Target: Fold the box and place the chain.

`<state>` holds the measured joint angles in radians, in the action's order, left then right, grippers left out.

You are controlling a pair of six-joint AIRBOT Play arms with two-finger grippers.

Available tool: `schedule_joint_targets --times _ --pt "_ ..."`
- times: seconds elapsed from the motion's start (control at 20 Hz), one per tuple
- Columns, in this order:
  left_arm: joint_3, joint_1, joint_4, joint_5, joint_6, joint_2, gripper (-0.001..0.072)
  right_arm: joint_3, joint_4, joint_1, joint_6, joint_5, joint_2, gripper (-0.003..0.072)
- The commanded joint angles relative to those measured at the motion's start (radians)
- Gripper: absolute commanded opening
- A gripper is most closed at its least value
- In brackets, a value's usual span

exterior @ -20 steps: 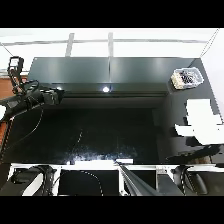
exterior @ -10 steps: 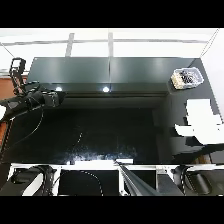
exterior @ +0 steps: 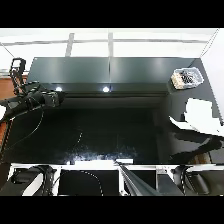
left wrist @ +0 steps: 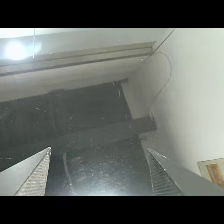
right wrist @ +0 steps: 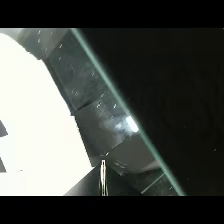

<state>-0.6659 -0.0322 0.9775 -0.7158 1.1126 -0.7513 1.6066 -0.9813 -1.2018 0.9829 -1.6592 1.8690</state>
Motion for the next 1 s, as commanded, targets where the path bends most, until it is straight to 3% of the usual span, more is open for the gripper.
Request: schedule_joint_targets --times 0.0,0.25,0.4,0.7,0.95 --pt "-0.001 0.001 0.0 -0.003 -0.002 0.0 0.0706 -0.111 -0.008 0.024 -0.024 0.014 -0.085 0.0011" --pt "-0.001 0.001 0.001 -0.003 -0.002 0.0 0.0706 -0.39 0.106 0.146 -0.015 0.067 -0.297 0.001" --pt "-0.001 0.001 0.0 -0.002 -0.002 0.0 0.0705 -0.56 0.237 0.271 0.004 0.179 -0.464 0.001" --pt "0.0 -0.012 -0.04 -0.003 -0.005 -0.001 0.0706 -0.903 0.486 0.7 0.057 0.605 -0.851 0.001" --pt "0.0 -0.066 -0.04 -0.003 -0.005 -0.01 0.0705 -1.183 0.548 1.076 0.066 0.961 -1.18 0.0011"
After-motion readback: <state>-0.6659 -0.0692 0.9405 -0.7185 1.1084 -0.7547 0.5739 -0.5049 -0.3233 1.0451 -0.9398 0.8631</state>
